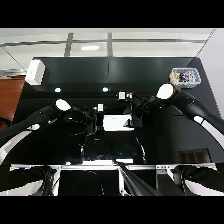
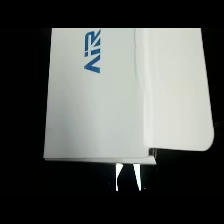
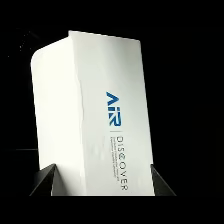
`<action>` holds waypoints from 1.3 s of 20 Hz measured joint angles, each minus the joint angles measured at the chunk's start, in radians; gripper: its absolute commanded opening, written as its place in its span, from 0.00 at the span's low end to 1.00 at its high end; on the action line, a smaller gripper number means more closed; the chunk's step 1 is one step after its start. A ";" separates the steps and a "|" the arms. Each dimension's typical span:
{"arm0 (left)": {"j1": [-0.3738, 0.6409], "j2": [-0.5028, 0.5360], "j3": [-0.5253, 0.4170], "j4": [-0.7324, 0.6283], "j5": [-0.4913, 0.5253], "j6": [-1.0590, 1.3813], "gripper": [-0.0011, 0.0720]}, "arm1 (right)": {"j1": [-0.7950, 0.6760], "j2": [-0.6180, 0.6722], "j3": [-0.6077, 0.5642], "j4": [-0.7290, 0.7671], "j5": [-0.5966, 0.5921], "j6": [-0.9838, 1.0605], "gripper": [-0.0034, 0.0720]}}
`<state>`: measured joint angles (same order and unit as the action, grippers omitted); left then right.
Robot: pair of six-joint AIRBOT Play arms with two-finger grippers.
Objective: Fold the box and place the chain.
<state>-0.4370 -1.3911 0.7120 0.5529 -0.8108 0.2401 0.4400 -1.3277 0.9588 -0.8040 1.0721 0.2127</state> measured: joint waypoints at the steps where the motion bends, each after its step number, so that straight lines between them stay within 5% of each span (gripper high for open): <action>1: 0.000 0.000 0.000 0.000 0.000 0.000 0.56 | 0.009 0.000 0.000 -0.001 0.008 -0.008 0.99; 18: 0.000 0.000 0.000 0.002 0.000 -0.001 0.56 | 0.057 0.013 0.001 -0.089 -0.073 0.026 0.98; 19: 0.000 0.000 0.000 0.002 0.000 -0.001 0.56 | 0.057 0.016 0.001 -0.089 -0.072 0.032 0.93; 20: 0.000 0.000 0.000 0.003 0.000 -0.001 0.56 | 0.057 0.018 0.001 -0.090 -0.073 0.040 0.72; 24: 0.000 0.000 0.000 0.003 0.000 -0.001 0.56 | 0.057 0.024 0.002 -0.090 -0.072 0.077 0.65; 25: 0.000 0.000 0.000 0.003 0.000 -0.001 0.56 | 0.057 0.024 0.002 -0.090 -0.072 0.084 0.47; 26: 0.000 0.000 0.000 0.003 0.000 -0.003 0.56 | 0.057 0.025 0.002 -0.090 -0.073 0.092 0.44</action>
<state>-0.4370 -1.3911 0.7124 0.5560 -0.8112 0.2371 0.4973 -1.3029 0.9604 -0.8936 0.9993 0.3050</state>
